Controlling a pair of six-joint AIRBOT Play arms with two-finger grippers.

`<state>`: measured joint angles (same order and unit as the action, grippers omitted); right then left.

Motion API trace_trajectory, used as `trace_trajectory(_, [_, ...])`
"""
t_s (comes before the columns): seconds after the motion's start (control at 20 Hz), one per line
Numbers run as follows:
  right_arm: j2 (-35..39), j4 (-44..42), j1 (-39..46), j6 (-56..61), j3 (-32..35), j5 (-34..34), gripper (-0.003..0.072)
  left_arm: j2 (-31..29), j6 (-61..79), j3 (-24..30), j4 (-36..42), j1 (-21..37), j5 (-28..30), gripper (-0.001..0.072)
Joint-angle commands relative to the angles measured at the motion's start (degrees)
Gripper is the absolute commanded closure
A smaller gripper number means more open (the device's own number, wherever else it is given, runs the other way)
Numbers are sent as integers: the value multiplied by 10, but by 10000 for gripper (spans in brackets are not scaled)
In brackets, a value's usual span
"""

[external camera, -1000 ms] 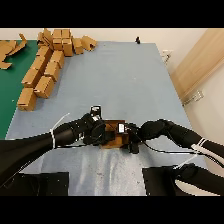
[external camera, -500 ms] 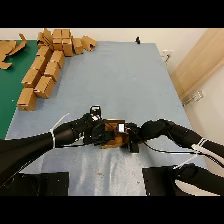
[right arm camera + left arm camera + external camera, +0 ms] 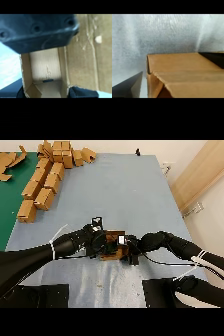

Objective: Fold the box.

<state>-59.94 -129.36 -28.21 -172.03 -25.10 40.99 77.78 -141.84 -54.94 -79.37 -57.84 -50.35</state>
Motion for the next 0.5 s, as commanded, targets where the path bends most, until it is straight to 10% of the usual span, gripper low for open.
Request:
trace_trajectory(0.0, [0, 1, 0, 0, 0, 0, 195, 0, 3, -7, -13, 1, -14, 198])
trace_trajectory(0.45, [0, 1, 0, 0, 0, 0, 195, 24, 33, -22, -12, 0, -61, 249])
